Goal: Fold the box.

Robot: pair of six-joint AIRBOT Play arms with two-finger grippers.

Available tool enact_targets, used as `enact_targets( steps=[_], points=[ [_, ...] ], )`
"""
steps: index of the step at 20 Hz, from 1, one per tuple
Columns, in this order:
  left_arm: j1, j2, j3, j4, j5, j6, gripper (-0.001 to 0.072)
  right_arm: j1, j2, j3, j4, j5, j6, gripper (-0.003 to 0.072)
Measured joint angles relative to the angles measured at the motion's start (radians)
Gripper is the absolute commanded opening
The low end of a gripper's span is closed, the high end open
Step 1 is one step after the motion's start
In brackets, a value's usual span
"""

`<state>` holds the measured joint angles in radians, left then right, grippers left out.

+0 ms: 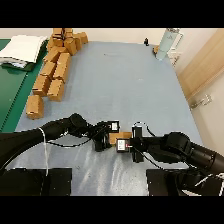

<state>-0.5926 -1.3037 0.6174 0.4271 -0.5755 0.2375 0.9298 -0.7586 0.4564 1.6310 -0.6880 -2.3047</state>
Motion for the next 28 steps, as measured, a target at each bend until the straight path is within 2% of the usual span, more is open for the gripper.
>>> enact_targets(
  steps=[4, 9, 15, 28],
  points=[
    [0.000, 0.000, 0.000, -0.002, 0.000, -0.003, 0.0465, 0.000, 0.021, 0.005, 0.002, 0.004, 0.000, 0.0005],
    [0.000, 0.000, 0.000, -0.002, 0.000, -0.003, 0.0465, 0.001, 0.045, 0.013, 0.004, 0.084, 0.000, 0.0006],
    [0.000, 0.000, 0.000, -0.002, 0.000, -0.002, 0.0465, 0.006, -0.015, 0.014, 0.051, 0.142, -0.011, 0.0005],
    [0.000, 0.000, 0.000, -0.001, 0.000, -0.002, 0.0465, 0.032, -0.082, 0.014, 0.085, 0.158, -0.026, 0.0005]
  ],
)
